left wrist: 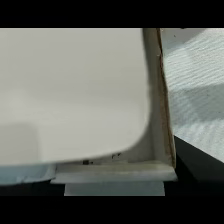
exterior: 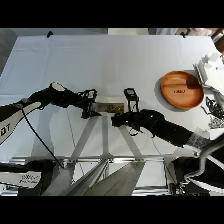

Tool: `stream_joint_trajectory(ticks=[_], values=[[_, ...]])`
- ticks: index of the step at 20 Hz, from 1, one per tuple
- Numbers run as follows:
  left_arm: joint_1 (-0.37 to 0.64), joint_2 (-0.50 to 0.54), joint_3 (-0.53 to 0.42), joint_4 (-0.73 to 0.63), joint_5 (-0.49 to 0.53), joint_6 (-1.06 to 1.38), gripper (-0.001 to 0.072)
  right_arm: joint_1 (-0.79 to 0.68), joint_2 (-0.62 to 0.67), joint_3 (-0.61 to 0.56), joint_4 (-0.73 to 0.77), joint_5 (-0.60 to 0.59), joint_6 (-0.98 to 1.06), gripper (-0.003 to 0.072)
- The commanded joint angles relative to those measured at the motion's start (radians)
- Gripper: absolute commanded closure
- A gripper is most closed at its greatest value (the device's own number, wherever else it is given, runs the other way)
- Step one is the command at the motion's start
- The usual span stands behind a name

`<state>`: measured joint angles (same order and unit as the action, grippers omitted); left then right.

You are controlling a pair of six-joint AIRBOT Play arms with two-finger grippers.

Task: Fold the box and place the chain.

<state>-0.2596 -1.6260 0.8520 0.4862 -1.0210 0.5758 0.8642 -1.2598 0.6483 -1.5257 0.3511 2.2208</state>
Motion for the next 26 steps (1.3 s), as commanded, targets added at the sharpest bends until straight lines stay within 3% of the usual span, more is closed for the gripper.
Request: stream_joint_trajectory(ticks=[1,3,7,14,20,21,23,24,26], values=[[0.0,0.0,0.0,0.001,0.0,0.001,0.0434,0.001,-0.017,0.0,-0.017,-0.013,0.0,0.0408],[0.0,0.0,0.0,0.001,0.0,0.001,0.0434,0.001,-0.017,0.0,-0.024,-0.035,-0.016,0.0668],[0.0,0.0,0.0,0.001,0.0,0.001,0.0434,0.001,-0.005,0.0,-0.021,-0.071,-0.03,0.0677],[0.0,0.0,0.0,0.001,0.0,0.001,0.0434,0.035,0.131,0.005,-0.02,-0.119,-0.031,0.0677],[0.0,0.0,0.0,0.001,0.0,0.001,0.0434,-0.013,0.137,0.005,-0.041,-0.173,-0.04,0.0674],[0.0,0.0,0.0,0.001,0.0,0.001,0.0434,-0.018,0.137,0.005,-0.041,-0.154,-0.053,0.0602],[0.0,0.0,0.0,0.001,0.0,0.001,0.0434,-0.007,0.141,0.005,-0.041,-0.093,-0.061,0.0151],[0.0,0.0,0.0,0.001,0.0,0.001,0.0434,0.015,0.145,0.005,-0.041,-0.065,-0.095,0.0075],[0.0,0.0,0.0,0.001,0.0,0.001,0.0434,0.07,0.159,0.005,-0.041,-0.012,-0.2,0.009]])
